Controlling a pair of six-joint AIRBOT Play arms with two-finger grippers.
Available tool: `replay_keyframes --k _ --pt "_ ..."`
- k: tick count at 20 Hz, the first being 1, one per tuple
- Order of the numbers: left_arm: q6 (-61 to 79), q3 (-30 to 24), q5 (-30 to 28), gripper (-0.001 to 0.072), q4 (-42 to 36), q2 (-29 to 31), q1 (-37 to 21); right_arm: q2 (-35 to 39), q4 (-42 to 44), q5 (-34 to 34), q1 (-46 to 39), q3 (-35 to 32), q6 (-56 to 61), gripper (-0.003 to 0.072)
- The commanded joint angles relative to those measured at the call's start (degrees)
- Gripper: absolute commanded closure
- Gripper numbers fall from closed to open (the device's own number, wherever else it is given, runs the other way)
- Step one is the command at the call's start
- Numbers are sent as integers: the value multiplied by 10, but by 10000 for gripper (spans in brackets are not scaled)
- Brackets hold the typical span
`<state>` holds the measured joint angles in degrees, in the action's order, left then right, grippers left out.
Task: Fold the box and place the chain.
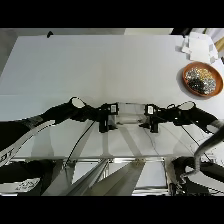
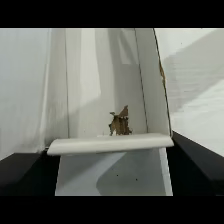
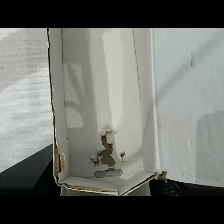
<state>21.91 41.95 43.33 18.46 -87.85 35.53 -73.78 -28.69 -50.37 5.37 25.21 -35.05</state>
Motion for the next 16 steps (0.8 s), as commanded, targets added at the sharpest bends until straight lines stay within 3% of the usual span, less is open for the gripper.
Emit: replay_keyframes --k 1,3,4,6,8,16 --pt "2 0 -10 18 -11 -4 3 0 0 0 0 0 1 269" --pt "1 0 -10 29 -11 -7 3 0 0 0 0 0 1 269" --pt "1 0 -11 125 -12 -7 3 0 0 0 0 0 1 269" --pt "2 0 -11 417 -12 -7 3 0 0 0 0 0 1 269" --pt "2 0 -11 581 -11 -7 3 0 0 0 0 0 1 269" --pt "-3 0 -11 576 -11 -6 3 0 0 0 0 0 1 269"
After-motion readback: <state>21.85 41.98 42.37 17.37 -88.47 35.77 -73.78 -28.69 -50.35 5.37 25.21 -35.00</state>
